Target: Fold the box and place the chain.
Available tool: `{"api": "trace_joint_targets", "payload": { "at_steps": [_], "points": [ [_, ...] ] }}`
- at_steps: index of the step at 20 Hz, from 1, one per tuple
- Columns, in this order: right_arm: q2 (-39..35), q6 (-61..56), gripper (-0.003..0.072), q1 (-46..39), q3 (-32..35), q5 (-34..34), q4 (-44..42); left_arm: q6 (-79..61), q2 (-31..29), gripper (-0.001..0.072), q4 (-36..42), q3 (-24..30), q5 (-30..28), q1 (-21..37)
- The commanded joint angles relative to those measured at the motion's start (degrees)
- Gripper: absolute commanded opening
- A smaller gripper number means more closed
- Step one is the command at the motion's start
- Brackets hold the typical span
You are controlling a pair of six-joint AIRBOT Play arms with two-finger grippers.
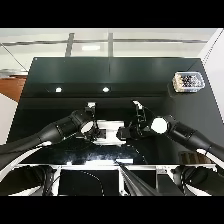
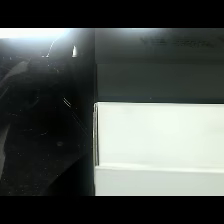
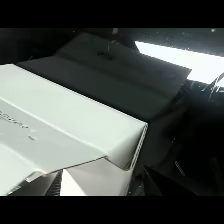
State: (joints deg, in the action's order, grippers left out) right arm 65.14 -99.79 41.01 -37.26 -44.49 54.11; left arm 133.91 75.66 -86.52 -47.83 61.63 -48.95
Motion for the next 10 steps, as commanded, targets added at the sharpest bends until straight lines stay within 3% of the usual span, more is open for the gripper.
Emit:
{"api": "trace_joint_targets", "payload": {
  "at_steps": [1,5,6,10],
  "points": [
    [0.55,-3.37,0.0539,1.86,-1.42,-0.28,1.05,-0.2,0.02,0.0031,0.0,-0.02,0.02,0.0],
    [0.85,-8.41,0.0527,3.3,-3.1,-1.66,3.96,-0.17,0.02,0.0032,0.0,-0.02,0.02,0.0],
    [0.85,-8.94,0.043,3.72,-3.37,-2.23,4.96,-0.17,0.02,0.0032,0.0,-0.02,0.02,0.0],
    [1.31,-13.14,0.0421,4.11,-4.46,-4.37,8.13,-0.17,0.02,0.0031,0.04,-0.02,0.2,-0.04]
  ]
}}
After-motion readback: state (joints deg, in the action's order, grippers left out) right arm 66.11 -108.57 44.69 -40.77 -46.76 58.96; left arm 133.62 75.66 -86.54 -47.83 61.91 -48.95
